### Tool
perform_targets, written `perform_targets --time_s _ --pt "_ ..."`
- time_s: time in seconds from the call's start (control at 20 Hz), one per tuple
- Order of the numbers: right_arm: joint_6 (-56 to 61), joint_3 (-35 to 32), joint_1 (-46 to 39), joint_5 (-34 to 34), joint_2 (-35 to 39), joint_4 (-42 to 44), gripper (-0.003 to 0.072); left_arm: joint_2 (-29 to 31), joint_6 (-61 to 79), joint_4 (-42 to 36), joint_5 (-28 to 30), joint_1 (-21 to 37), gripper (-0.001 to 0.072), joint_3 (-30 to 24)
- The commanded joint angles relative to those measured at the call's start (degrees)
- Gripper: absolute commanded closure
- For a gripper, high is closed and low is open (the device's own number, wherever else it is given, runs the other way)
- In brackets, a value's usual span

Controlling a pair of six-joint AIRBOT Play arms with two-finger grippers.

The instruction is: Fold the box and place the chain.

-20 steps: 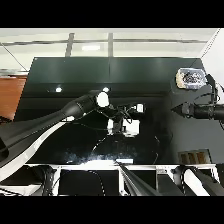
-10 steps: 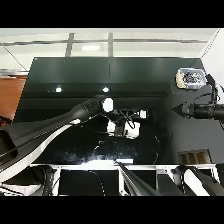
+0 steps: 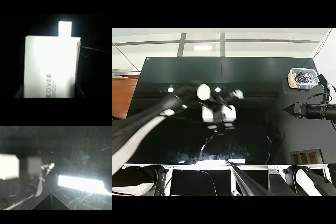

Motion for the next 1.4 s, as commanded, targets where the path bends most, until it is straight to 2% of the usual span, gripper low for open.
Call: perform_targets --time_s 0.0,0.15,0.3,0.4,0.5,0.65,0.75,0.95,1.0,1.05,1.1,1.2,1.35 --pt "0.5 0.0 0.1 0.0 0.0 0.0 0.0670 3.3 -15.8 13.0 -2.3 13.1 0.0377 0.0" --pt "1.0 0.0 0.1 0.0 0.0 0.0 0.0670 3.3 -20.9 16.0 -2.0 29.0 0.0377 0.0" --pt "2.6 0.0 0.1 -0.2 0.0 0.0 0.0670 2.3 -22.9 15.3 3.4 41.7 0.0377 0.5" --pt "4.0 0.0 0.1 -0.9 0.0 0.0 0.0670 -1.0 -22.8 13.4 6.1 47.5 0.0377 4.7" --pt "4.9 0.0 0.1 -0.8 0.0 0.0 0.0670 -6.7 -22.8 11.1 7.0 51.1 0.0377 12.4" --pt "5.4 0.0 0.1 -1.0 0.0 0.0 0.0670 -17.9 -23.8 10.8 3.4 53.2 0.0377 28.0" --pt "6.3 0.0 0.1 -2.1 0.0 0.0 0.0670 -24.1 -24.6 10.8 2.3 53.2 0.0376 36.2" --pt "6.8 0.0 0.1 -2.6 0.0 0.0 0.0670 -32.6 -25.8 5.2 0.9 53.0 0.0375 44.9" --pt "6.8 0.0 0.1 -2.6 0.0 0.0 0.0670 -34.1 -25.8 2.8 0.1 53.0 0.0342 45.9" --pt "6.8 0.0 0.1 -2.6 0.0 0.0 0.0670 -34.4 -25.7 1.3 0.0 52.9 0.0227 45.9" --pt "6.8 0.0 0.1 -2.4 0.0 0.0 0.0670 -34.4 -25.8 1.1 0.1 52.6 -0.0011 46.0" --pt "6.8 0.0 0.1 -0.7 0.0 0.1 0.0670 -33.1 -26.1 1.7 -1.3 52.4 -0.0008 46.9" --pt "5.6 0.6 0.0 2.2 0.0 1.7 0.0670 -28.7 -34.3 5.0 -7.4 52.4 -0.0007 50.7"
